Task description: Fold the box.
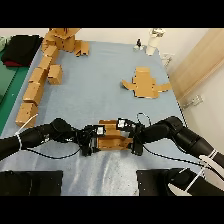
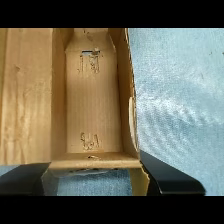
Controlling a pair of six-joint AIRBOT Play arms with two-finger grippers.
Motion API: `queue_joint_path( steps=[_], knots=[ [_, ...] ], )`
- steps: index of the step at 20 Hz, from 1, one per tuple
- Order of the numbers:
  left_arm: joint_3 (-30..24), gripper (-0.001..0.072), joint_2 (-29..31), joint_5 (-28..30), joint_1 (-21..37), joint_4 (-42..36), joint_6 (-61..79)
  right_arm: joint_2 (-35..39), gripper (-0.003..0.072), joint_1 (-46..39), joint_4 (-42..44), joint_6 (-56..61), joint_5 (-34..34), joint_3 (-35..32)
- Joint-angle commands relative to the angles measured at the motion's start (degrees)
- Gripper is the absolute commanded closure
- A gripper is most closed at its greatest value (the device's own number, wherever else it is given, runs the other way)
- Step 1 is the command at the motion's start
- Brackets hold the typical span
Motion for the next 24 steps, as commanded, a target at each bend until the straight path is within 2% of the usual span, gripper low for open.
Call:
queue_joint_path(
  steps=[1, 7, 10, 12, 13, 15, 19, 20, 21, 24],
  knots=[
    [0.0, 0.0239, 0.0, 0.0, 0.0, 0.0, 0.0, 0.0, 0.0187, 0.1, 3.2, -0.2, 0.9, 0.0],
    [0.0, 0.0239, 0.0, 0.0, 0.0, 0.0, 0.0, -1.5, 0.0188, 0.1, 3.7, -6.4, 5.0, 0.0],
    [0.0, 0.0239, 0.0, 0.0, 0.0, 0.0, 0.0, -1.5, 0.0204, 0.1, 9.2, -9.2, 5.2, 0.0],
    [0.0, 0.0239, 0.0, 0.0, 0.0, 0.0, 0.0, -1.5, 0.0402, 0.1, 12.9, -12.4, 4.3, 0.0],
    [0.0, 0.0239, 0.0, 0.0, 0.0, 0.0, 0.0, -1.5, 0.0409, 0.6, 13.6, -14.1, 4.3, 0.0],
    [0.0, 0.0239, 0.0, 0.0, 0.0, 0.0, 0.0, -1.6, 0.0478, 2.0, 13.5, -14.6, 4.6, 0.0],
    [0.0, 0.0239, 0.0, 0.0, 0.0, 0.0, 0.0, -4.1, 0.0458, 4.1, 13.7, -14.6, 7.4, 0.0],
    [0.0, 0.0239, 0.0, 0.0, 0.0, 0.0, 0.0, -4.8, 0.0403, 4.3, 14.0, -14.6, 8.2, 0.0],
    [0.0, 0.0239, 0.0, 0.0, 0.0, 0.0, 0.0, -5.4, 0.0242, 4.4, 14.5, -14.6, 8.7, 0.0],
    [0.0, 0.0239, 0.0, 0.0, 0.0, 0.0, 0.0, -5.7, 0.0234, 4.4, 14.3, -14.6, 8.0, 0.0]
  ],
)
